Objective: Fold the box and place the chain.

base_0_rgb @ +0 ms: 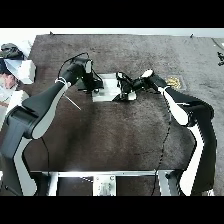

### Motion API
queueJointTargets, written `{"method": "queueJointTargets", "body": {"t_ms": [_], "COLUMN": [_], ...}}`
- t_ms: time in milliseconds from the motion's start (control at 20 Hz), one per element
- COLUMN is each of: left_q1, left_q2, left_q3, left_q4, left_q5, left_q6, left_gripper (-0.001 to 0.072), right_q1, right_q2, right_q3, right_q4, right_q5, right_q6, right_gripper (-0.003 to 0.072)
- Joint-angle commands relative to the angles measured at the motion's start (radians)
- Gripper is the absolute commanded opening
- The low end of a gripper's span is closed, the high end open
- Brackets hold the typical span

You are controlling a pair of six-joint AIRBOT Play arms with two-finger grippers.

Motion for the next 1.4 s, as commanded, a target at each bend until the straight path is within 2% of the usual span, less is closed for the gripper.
{"method": "queueJointTargets", "body": {"t_ms": [0,200,300,950,1000,1050,1300,1350], "left_q1": [-0.011,-0.011,-0.011,-0.011,-0.011,-0.011,-0.011,-0.011], "left_q2": [-0.038,-0.040,-0.043,-0.070,-0.070,-0.070,-0.070,-0.069], "left_q3": [0.043,0.043,0.043,0.043,0.043,0.043,0.043,0.043], "left_q4": [0.061,0.097,0.096,0.093,0.093,0.095,0.089,0.084], "left_q5": [-0.048,-0.053,-0.049,-0.018,-0.012,-0.012,-0.008,-0.003], "left_q6": [-0.063,-0.090,-0.090,-0.074,-0.071,-0.068,-0.055,-0.045], "left_gripper": [0.0283,0.0281,0.0110,0.0111,0.0089,0.0013,0.0013,0.0032], "right_q1": [0.001,0.001,0.001,0.001,0.001,0.001,0.001,0.001], "right_q2": [0.000,0.000,0.000,0.000,0.000,0.000,0.000,0.000], "right_q3": [0.000,0.000,0.000,0.000,0.000,0.000,0.000,0.000], "right_q4": [0.000,0.000,0.000,0.000,0.000,0.000,0.000,0.000], "right_q5": [0.000,0.000,0.000,0.000,0.000,0.000,0.000,0.000], "right_q6": [0.000,0.000,0.000,0.000,0.000,0.000,0.000,0.000], "right_gripper": [0.0533,0.0534,0.0533,0.0533,0.0534,0.0533,0.0533,0.0533]}}
